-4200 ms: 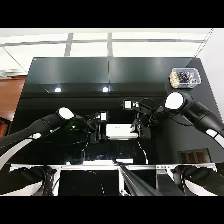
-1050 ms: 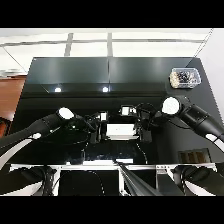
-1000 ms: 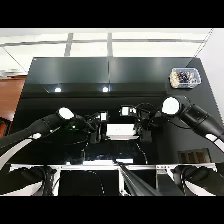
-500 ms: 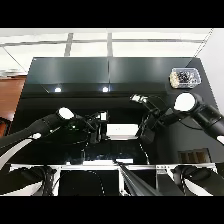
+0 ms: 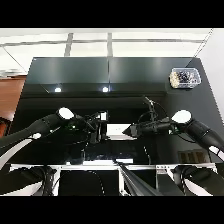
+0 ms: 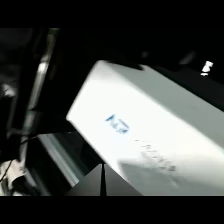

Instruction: Fold the box and place the chain.

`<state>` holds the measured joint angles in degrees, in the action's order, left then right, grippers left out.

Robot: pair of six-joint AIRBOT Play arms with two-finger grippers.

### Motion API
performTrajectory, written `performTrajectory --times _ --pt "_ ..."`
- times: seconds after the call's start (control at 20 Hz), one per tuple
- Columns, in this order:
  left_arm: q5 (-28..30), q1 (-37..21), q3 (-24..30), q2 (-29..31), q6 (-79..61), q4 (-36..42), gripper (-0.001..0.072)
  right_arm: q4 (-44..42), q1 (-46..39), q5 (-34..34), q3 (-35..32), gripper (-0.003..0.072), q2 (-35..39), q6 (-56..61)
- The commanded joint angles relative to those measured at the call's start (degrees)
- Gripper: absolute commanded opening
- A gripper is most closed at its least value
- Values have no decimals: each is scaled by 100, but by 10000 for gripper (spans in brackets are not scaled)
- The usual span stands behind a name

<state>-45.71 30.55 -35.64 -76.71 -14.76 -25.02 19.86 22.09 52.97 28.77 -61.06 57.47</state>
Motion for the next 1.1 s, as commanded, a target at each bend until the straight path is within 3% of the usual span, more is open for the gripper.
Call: performTrajectory --times 0.0,0.15,0.35,0.5,0.65,0.7,0.75,0.8,0.95,1.05 --pt "2 2 0 -2 -2 0 403 675 138 -758 -107 18 4 824" --pt "2 2 0 -2 -2 0 402 1300 138 -688 -111 18 4 1268" --pt "0 0 -2 -2 -2 9 403 1279 133 -557 -48 18 20 1062" --pt "-85 0 -2 0 -2 9 402 1515 -116 393 616 18 223 804" --pt "-103 -11 -2 46 0 0 404 2465 -807 1377 1506 18 664 940" --pt "-85 -24 -2 111 0 -24 447 2708 -1082 1523 1690 18 828 1040" --pt "-76 -44 -2 210 4 -111 609 2828 -1368 1655 1818 18 988 1097" --pt "-72 -79 -4 326 31 -306 720 2844 -1646 1744 1847 18 1145 1106" --pt "-293 -68 -42 831 328 -868 720 3023 -2164 2024 1847 19 1373 1106" --pt "-229 50 -76 1143 411 -754 720 3121 -2271 1952 1840 19 1370 1106"
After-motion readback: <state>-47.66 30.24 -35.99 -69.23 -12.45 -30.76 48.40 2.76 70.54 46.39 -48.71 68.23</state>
